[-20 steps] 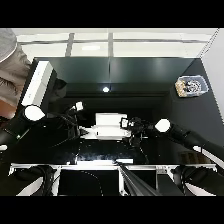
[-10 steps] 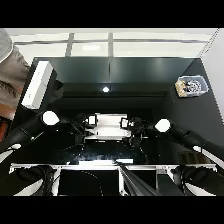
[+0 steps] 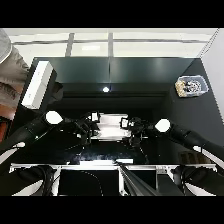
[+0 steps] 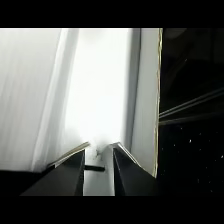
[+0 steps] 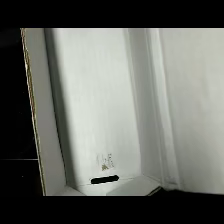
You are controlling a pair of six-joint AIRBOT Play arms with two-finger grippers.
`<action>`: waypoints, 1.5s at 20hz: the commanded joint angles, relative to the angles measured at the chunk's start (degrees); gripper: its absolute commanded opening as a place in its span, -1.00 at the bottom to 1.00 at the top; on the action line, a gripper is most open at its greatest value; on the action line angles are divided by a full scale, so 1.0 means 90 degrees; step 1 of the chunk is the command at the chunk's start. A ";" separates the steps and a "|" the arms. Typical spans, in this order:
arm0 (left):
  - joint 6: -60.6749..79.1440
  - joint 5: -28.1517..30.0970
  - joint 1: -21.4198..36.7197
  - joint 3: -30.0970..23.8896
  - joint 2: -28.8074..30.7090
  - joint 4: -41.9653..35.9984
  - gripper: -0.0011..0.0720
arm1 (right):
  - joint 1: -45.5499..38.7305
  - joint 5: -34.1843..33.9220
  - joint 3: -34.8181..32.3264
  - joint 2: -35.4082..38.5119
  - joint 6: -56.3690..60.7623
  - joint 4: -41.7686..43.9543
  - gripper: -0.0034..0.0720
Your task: Fold the box and place the chain.
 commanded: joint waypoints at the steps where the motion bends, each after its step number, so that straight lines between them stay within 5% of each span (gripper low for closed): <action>1: 0.0017 -0.0007 -0.0061 0.0000 -0.0117 -0.0257 -0.37 | 0.0002 0.0002 0.0002 0.0002 0.0002 0.0005 0.40; 5: 0.0019 0.0000 -0.0061 0.0000 -0.0117 -0.0231 -0.32 | 0.0002 0.0000 0.0002 0.0002 0.0002 0.0005 0.40; 6: 0.0017 0.0041 -0.0066 0.0000 -0.0117 -0.0231 -0.02 | 0.0002 0.0000 0.0002 0.0002 0.0002 0.0005 0.40; 7: 0.0017 0.0083 -0.0063 0.0000 -0.0117 -0.0231 0.06 | 0.0002 0.0000 0.0002 0.0002 0.0002 0.0005 0.40; 8: 0.0017 0.0102 -0.0063 0.0000 -0.0117 -0.0209 -0.03 | 0.0002 0.0000 0.0002 0.0002 0.0002 0.0005 0.40; 9: 0.0017 0.0100 -0.0063 0.0002 -0.0117 -0.0185 -0.48 | 0.0002 0.0000 0.0002 0.0002 0.0002 0.0002 0.40; 11: 0.0017 0.0104 -0.0063 0.0002 -0.0117 -0.0187 -0.22 | 0.0002 0.0000 0.0002 0.0002 0.0002 0.0005 0.40; 12: 0.0010 0.0102 -0.0058 0.0005 -0.0117 -0.0170 -0.26 | 0.0002 0.0000 0.0002 0.0002 0.0002 0.0005 0.40; 13: -0.0007 0.0090 -0.0058 0.0017 -0.0102 -0.0092 -0.74 | 0.0002 0.0000 0.0002 0.0002 0.0002 0.0005 0.40; 14: -0.0075 0.0036 -0.0056 0.0056 -0.0056 0.0121 -0.90 | 0.0002 0.0000 0.0002 0.0002 0.0002 0.0005 0.40; 16: -0.0848 0.0051 0.0053 0.0131 0.0194 0.0787 -0.90 | 0.0002 0.0000 0.0002 0.0002 0.0002 0.0005 0.40; 23: -0.4813 -0.0236 0.2603 0.0148 0.1314 0.1311 -0.90 | 0.0002 0.0000 0.0002 0.0002 0.0002 0.0005 0.40; 26: -0.5676 -0.1132 0.3529 0.0063 0.0967 0.1336 -0.90 | 0.0005 0.0000 0.0002 0.0002 0.0002 0.0005 0.40; 30: -0.8507 -0.1880 0.3895 -0.0255 0.0017 0.1260 -0.90 | 0.0002 0.0000 0.0002 0.0002 0.0002 0.0005 0.40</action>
